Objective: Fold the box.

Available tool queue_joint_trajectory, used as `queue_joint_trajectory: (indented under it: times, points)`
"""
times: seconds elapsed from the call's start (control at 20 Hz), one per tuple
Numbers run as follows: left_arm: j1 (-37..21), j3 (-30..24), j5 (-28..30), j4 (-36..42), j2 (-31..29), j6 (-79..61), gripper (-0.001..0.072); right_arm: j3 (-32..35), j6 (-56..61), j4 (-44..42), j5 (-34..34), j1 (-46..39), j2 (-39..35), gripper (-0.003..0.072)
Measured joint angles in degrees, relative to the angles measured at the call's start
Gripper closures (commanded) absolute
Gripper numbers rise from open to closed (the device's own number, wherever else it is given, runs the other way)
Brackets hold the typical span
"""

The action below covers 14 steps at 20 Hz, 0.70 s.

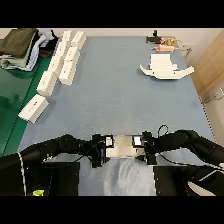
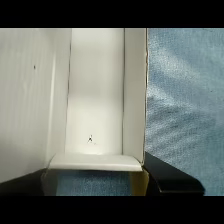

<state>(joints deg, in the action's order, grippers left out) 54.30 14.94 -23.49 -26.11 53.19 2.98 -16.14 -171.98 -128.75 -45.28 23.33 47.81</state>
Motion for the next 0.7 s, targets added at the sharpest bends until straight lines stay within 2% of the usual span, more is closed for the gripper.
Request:
queue_joint_trajectory:
  times: [0.45, 0.5, 0.55, 0.6, 0.7]
  points:
    - [0.0, 0.0, 0.0, 0.0, 0.0, 0.0, 0.0248, 0.0, 0.0, 0.0, 0.0, 0.0, 0.0, 0.0178]
    - [0.0, 0.0, 0.0, 0.0, 0.0, 0.0, 0.0248, 0.0, 0.0, 0.0, 0.0, 0.0, 0.0, 0.0151]
    - [0.0, 0.0, 0.0, 0.0, 0.0, 0.0, 0.0248, 0.0, 0.0, 0.0, 0.0, 0.0, 0.0, 0.0001]
    - [0.0, 0.0, 0.0, 0.0, 0.0, 0.0, 0.0248, 0.0, -0.1, 0.0, -0.2, 0.0, 0.0, -0.0034]
    - [0.0, 0.0, 0.0, 0.0, 0.0, 0.0, 0.0248, 0.0, 0.6, -0.2, -0.5, 0.0, 0.0, -0.0034]
